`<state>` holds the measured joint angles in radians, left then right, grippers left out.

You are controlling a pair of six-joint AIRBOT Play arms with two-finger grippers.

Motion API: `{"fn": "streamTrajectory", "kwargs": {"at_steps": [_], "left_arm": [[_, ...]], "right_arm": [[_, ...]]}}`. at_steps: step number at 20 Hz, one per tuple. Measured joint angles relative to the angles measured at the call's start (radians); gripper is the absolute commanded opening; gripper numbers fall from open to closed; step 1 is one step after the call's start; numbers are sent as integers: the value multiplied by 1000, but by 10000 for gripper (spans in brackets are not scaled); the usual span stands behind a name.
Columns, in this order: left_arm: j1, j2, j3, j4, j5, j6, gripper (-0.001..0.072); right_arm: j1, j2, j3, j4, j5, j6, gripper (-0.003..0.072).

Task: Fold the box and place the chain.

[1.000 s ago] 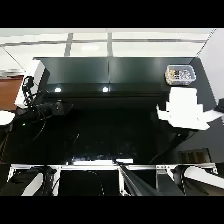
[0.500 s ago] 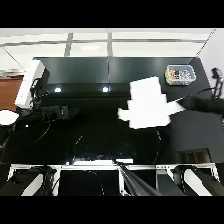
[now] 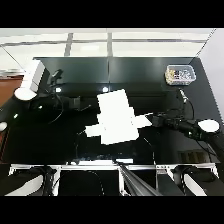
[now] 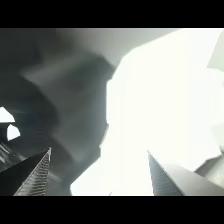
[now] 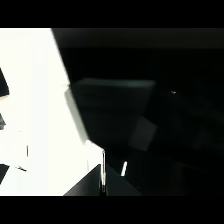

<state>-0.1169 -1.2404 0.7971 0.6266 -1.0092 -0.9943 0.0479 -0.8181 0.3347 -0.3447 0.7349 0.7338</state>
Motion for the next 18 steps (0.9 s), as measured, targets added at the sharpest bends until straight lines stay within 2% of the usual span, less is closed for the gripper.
{"fn": "streamTrajectory", "kwargs": {"at_steps": [5,8,12,14,16,18], "left_arm": [[-36,-235,130,-4,-135,-50,679],[-76,-336,169,-73,-219,15,678],[-147,-432,237,-119,-279,89,674],[-174,-475,285,-124,-338,143,424],[-189,-518,341,-117,-417,197,218],[-196,-558,400,-81,-481,227,105]], "right_arm": [[37,4,-18,14,-40,3,15],[42,4,-21,19,-45,7,15],[45,4,-21,21,-46,11,15],[45,4,-21,20,-47,11,15],[45,4,-21,20,-47,12,15],[45,4,-21,19,-48,14,15]]}}
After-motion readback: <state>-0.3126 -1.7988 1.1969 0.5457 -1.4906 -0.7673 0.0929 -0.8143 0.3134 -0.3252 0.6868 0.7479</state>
